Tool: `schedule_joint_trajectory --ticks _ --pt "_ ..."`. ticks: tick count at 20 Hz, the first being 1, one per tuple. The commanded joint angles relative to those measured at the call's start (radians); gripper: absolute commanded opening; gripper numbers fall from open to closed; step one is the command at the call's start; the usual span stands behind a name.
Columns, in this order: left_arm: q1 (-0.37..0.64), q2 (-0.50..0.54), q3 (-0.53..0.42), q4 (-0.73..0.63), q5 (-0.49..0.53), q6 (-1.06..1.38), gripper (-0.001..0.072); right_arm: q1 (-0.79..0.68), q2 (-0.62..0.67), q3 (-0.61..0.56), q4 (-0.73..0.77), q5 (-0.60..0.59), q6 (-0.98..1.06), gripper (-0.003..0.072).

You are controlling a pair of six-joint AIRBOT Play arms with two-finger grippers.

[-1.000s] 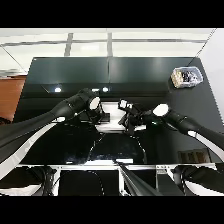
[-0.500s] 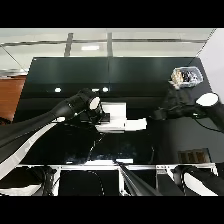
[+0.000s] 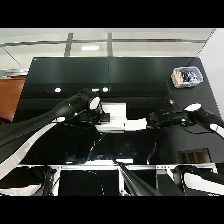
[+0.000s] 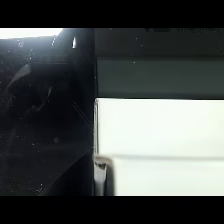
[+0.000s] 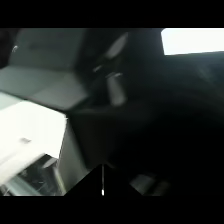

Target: Fold the box and place the chain.

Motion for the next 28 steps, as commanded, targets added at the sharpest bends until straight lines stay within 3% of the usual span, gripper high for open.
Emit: schedule_joint_trajectory --ticks 1,4,5,6,7,13,14,16,24,25,28 --pt "0.001 0.000 0.001 0.000 0.001 0.000 0.0023 0.118 -0.055 0.011 0.134 -0.017 -0.132 0.0012" --pt "0.000 0.000 0.001 0.000 0.000 0.000 0.0022 0.142 -0.055 0.061 0.111 0.051 -0.132 0.0014" --pt "0.000 0.000 0.001 0.000 0.000 0.000 0.0022 0.144 -0.055 0.076 0.111 0.081 -0.131 0.0150" --pt "0.000 0.000 0.001 0.000 0.000 0.000 0.0023 0.144 -0.055 0.089 0.111 0.104 -0.130 0.0483" --pt "0.000 0.000 0.001 0.000 0.000 0.000 0.0022 0.143 -0.055 0.102 0.111 0.131 -0.130 0.0645" --pt "0.000 0.000 0.001 0.000 0.000 0.000 0.0022 0.174 -0.054 0.155 0.130 0.178 -0.100 0.0624" --pt "0.000 0.000 0.001 0.000 0.000 0.000 0.0022 0.190 -0.054 0.170 0.129 0.178 -0.099 0.0505" --pt "0.001 0.000 0.001 0.000 0.000 0.000 0.0022 0.220 -0.054 0.204 0.114 0.162 -0.058 0.0440" --pt "0.001 0.000 0.001 0.001 0.000 0.000 0.0023 0.396 -0.054 0.365 -0.211 0.076 0.330 0.0425" --pt "0.000 0.000 0.001 0.001 0.000 0.000 0.0023 0.416 -0.054 0.381 -0.261 0.068 0.375 0.0368" --pt "0.000 0.000 0.001 0.001 0.000 0.000 0.0022 0.476 -0.054 0.418 -0.362 0.035 0.485 0.0368"
